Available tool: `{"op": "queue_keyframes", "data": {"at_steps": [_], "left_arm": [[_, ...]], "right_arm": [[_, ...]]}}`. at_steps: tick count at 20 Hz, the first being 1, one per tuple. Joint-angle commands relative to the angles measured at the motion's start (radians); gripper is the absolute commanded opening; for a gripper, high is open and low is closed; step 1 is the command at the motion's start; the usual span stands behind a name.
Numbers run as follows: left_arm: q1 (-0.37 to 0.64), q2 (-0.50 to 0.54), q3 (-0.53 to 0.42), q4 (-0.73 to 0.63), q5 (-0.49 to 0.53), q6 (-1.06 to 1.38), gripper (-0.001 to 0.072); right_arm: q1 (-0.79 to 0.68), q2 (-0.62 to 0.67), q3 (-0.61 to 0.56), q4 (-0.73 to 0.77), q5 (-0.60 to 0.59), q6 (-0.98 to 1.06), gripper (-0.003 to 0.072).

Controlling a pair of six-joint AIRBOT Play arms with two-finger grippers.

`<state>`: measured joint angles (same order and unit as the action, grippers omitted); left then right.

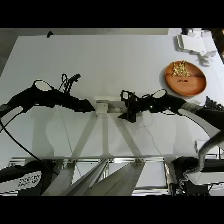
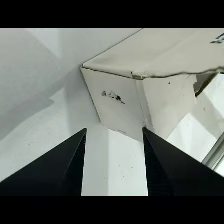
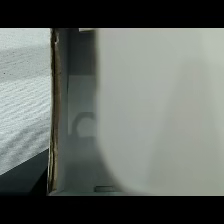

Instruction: Fold the box and place the chain.

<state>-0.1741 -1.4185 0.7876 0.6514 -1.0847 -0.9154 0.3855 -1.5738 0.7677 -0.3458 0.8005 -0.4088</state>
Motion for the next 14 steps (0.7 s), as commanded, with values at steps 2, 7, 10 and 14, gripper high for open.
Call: {"op": "queue_keyframes", "data": {"at_steps": [2, 7, 10, 14], "left_arm": [[0.001, 0.002, 0.0, 0.01, -0.005, -0.005, 0.0407], [0.008, 0.019, 0.0, 0.112, 0.005, -0.042, 0.0501], [0.007, 0.019, 0.0, 0.112, 0.006, -0.04, 0.0541], [0.012, 0.039, 0.0, 0.102, 0.004, -0.026, 0.0542]], "right_arm": [[0.0, 0.001, 0.0, 0.0, 0.0, 0.0, 0.0393], [0.0, 0.001, 0.0, 0.0, 0.0, 0.0, 0.0393], [0.0, 0.001, 0.0, 0.0, 0.0, 0.0, 0.0393], [0.0, 0.001, 0.0, 0.0, 0.0, 0.0, 0.0393]]}}
